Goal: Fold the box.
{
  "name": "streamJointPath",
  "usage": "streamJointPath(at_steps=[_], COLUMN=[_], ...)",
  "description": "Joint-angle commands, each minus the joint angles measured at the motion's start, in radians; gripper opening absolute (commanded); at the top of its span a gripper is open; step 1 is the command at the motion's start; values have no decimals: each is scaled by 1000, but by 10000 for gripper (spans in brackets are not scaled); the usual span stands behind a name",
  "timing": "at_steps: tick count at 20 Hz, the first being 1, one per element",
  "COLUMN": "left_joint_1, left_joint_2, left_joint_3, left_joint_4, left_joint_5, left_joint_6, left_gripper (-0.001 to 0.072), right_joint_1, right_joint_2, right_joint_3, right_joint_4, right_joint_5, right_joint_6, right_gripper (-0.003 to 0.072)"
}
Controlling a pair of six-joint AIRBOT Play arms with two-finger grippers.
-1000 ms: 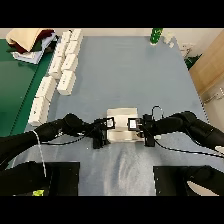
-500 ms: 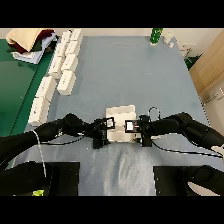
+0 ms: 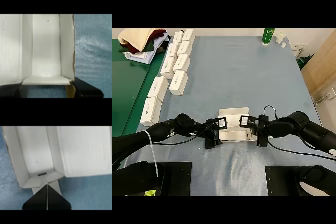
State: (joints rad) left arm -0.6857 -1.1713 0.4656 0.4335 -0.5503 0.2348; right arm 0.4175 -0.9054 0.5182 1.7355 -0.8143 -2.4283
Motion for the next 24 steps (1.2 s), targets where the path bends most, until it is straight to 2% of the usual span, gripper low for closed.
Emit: streamJointPath(at_steps=[1,3,4,5,6,8,11,14,19,24], left_joint_1=[0,0,0,0,0,0,0,0,0,0], left_joint_2=[0,0,0,0,0,0,0,0,0,0], left_joint_3=[1,1,1,1,1,1,1,1,1,1], left_joint_4=[0,0,0,0,0,0,0,0,0,0], left_joint_5=[0,0,0,0,0,0,0,0,0,0], left_joint_6=[0,0,0,0,0,0,0,0,0,0], left_gripper=[617,617,617,617,617,617,617,617,617,617], right_joint_1=[-2,-45,-87,-142,-215,-373,-578,-665,-667,-646], right_joint_2=[82,131,144,146,139,89,-32,-119,-177,-150], right_joint_3=[0,0,0,0,0,-1,-1,-1,-1,0], right_joint_4=[-336,-634,-721,-716,-644,-424,5,306,529,583], right_joint_5=[-67,-119,-174,-216,-236,-231,-251,-260,-347,-405], right_joint_6=[553,1068,1263,1332,1336,1263,953,708,459,426], right_gripper=[3,3,2,2,2,2,2,1,0,0])
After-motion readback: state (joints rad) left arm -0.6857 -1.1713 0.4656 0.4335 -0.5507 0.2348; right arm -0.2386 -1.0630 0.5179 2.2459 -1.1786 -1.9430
